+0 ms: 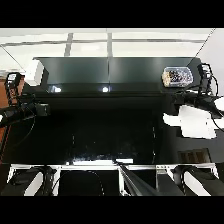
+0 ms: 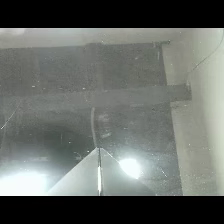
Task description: Fold the box and place the chain.
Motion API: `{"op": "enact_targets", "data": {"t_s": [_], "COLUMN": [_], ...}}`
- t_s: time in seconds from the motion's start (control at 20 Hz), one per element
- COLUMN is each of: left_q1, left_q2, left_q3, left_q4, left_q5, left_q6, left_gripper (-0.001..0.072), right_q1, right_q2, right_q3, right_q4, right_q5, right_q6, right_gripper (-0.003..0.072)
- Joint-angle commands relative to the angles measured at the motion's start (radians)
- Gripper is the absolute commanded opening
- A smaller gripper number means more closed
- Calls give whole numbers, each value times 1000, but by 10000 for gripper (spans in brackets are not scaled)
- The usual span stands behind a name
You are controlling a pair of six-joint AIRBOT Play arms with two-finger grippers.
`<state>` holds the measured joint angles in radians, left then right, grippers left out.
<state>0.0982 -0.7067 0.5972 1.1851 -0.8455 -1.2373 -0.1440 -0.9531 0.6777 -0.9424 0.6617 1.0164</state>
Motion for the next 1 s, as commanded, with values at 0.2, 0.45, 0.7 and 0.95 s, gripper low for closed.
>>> {"op": "enact_targets", "data": {"t_s": [0.2,0.45,0.7,0.95], "left_q1": [0,0,0,0], "left_q2": [0,0,-1,-6], "left_q3": [0,0,-1,0], "left_q4": [0,0,2,-146], "left_q5": [0,0,41,266], "left_q6": [0,0,0,-1], "left_gripper": [26,26,26,26], "right_q1": [1,1,1,5], "right_q2": [1,1,1,-15], "right_q3": [-1,-1,-1,-1], "right_q4": [0,0,47,198], "right_q5": [0,0,-37,-142], "right_q6": [0,0,0,0], "right_gripper": [17,17,18,356]}}
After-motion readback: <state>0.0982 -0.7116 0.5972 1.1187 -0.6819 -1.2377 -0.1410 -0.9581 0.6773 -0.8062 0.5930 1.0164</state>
